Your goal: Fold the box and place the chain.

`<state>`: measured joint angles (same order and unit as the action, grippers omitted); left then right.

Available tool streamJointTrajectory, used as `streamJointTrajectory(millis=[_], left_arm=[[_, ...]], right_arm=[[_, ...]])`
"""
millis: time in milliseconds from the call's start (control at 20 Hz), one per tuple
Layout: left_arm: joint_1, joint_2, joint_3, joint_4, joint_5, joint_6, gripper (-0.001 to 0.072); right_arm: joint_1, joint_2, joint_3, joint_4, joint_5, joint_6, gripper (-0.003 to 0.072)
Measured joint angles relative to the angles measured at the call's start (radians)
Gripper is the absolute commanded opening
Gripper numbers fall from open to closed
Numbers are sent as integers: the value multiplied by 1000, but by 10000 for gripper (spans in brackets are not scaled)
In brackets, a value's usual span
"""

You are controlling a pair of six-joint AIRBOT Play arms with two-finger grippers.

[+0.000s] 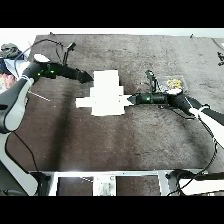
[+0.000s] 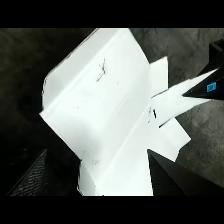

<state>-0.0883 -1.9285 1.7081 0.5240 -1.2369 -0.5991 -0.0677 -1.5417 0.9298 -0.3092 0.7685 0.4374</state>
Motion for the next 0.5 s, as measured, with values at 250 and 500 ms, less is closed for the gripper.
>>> streamJointTrajectory(millis=[250,500], left_arm=[[-23,-85,33,-16,-32,-4,696],[-28,-115,40,-47,-46,18,694]], right_arm=[[0,0,0,0,-5,0,-13],[0,0,0,0,-6,0,-12]])
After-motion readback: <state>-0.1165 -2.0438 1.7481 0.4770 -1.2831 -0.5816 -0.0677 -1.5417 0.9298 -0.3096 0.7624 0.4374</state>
